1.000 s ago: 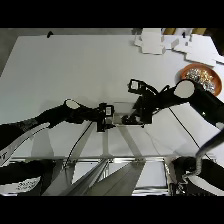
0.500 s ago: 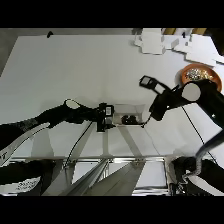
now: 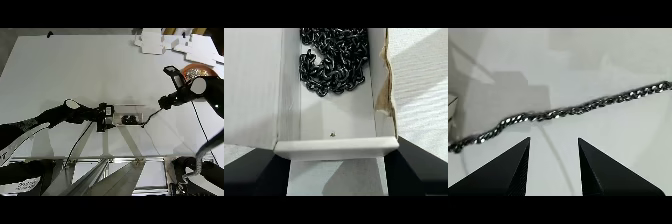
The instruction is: Fold the box and place the chain.
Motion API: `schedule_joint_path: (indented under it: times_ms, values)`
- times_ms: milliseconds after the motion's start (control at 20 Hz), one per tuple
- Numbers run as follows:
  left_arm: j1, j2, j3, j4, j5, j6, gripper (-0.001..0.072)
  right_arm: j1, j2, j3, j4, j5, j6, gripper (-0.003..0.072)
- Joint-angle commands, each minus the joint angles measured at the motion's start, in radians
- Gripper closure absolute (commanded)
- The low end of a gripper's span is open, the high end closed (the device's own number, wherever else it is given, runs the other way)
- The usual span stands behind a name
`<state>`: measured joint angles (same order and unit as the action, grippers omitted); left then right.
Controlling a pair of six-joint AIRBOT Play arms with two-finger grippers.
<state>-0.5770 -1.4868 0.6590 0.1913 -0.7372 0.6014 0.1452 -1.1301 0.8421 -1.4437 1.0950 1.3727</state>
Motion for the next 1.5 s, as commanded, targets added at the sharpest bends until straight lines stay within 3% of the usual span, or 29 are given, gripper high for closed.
schedule_joint_path:
  times_ms: [0, 300, 450, 550, 900, 1150, 1250, 1300, 1450]
  values:
    - [0.0, 0.0, 0.0, 0.0, 0.0, 0.0, 0.0497, -0.01, -0.063, -0.003, -0.046, -0.029, 0.064, 0.034]
    - [0.0, 0.0, 0.0, 0.0, 0.0, 0.0, 0.0497, -0.01, -0.173, -0.003, -0.045, -0.034, 0.072, 0.0348]
    - [0.0, 0.0, 0.0, 0.0, 0.0, 0.0, 0.0497, -0.01, -0.184, -0.003, -0.045, -0.051, 0.072, 0.035]
    - [0.0, 0.0, 0.0, 0.0, 0.0, 0.0, 0.0497, -0.01, -0.188, -0.003, -0.046, -0.072, 0.072, 0.0393]
    - [0.0, 0.0, 0.0, 0.0, 0.0, 0.0, 0.0497, -0.01, -0.251, -0.003, -0.045, -0.057, 0.098, 0.0401]
    - [0.0, 0.0, 0.0, 0.0, 0.0, 0.0, 0.0497, -0.01, -0.251, -0.003, -0.045, -0.059, 0.083, 0.0499]
    - [0.0, 0.0, 0.0, 0.0, 0.0, 0.0, 0.0497, -0.01, -0.251, -0.003, -0.045, -0.057, 0.08, 0.0585]
    - [0.0, 0.0, 0.0, 0.0, 0.0, 0.0, 0.0497, -0.01, -0.25, -0.003, -0.044, -0.056, 0.062, 0.0675]
    - [0.0, 0.0, 0.0, 0.0, 0.0, 0.0, 0.0497, -0.01, -0.215, -0.003, -0.041, -0.055, 0.051, 0.0671]
